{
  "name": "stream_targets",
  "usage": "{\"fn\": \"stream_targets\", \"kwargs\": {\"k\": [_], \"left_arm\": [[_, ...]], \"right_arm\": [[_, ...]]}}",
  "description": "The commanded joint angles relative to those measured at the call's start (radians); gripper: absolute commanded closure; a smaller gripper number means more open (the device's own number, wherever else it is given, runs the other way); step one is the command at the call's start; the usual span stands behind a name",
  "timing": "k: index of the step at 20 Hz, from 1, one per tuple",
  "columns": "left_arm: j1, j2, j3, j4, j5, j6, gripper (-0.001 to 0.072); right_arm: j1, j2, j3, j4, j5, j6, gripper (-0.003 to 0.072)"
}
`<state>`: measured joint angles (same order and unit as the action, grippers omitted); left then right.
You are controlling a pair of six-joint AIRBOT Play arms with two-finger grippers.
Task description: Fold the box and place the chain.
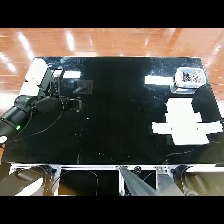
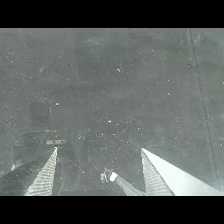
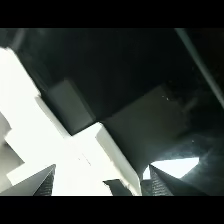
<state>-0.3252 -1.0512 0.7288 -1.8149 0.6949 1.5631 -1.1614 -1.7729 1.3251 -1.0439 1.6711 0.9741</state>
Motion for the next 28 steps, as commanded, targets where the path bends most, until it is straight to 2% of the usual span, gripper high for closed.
{"fn": "stream_targets", "kwargs": {"k": [1, 10, 11, 12, 13, 18, 21, 25, 28], "left_arm": [[0.0, -0.001, 0.0, 0.0, 0.0, 0.0, 0.0094], [0.0, -0.001, 0.0, 0.002, -0.001, 0.0, 0.0094], [0.0, -0.001, 0.0, 0.002, -0.001, 0.0, 0.0093], [0.0, -0.001, 0.0, 0.002, -0.001, 0.0, 0.0094], [0.0, -0.001, 0.0, 0.002, -0.001, 0.0, 0.0094], [0.0, -0.001, 0.0, 0.001, -0.001, 0.0, 0.0094], [0.0, -0.001, 0.0, 0.0, 0.0, 0.0, 0.0093], [0.0, -0.001, 0.0, 0.0, 0.0, 0.0, 0.0093], [0.0, -0.001, 0.0, 0.0, 0.003, 0.0, 0.0094]], "right_arm": [[0.05, -0.046, 0.009, -0.023, 0.037, 0.006, -0.0034], [0.141, -0.067, 0.008, -0.04, 0.097, 0.022, -0.0028], [0.145, -0.066, 0.008, -0.059, 0.105, 0.021, 0.0146], [0.148, -0.066, 0.007, -0.065, 0.104, 0.02, 0.0591], [0.153, -0.066, 0.006, -0.065, 0.106, 0.013, 0.0658], [0.261, -0.025, -0.035, -0.024, 0.102, -0.002, 0.0655], [0.377, 0.045, -0.124, 0.145, 0.055, -0.003, 0.0655], [0.58, 0.251, -0.316, 0.336, -0.154, 0.018, 0.0655], [0.788, 0.449, -0.498, 0.411, -0.348, 0.026, 0.0655]]}}
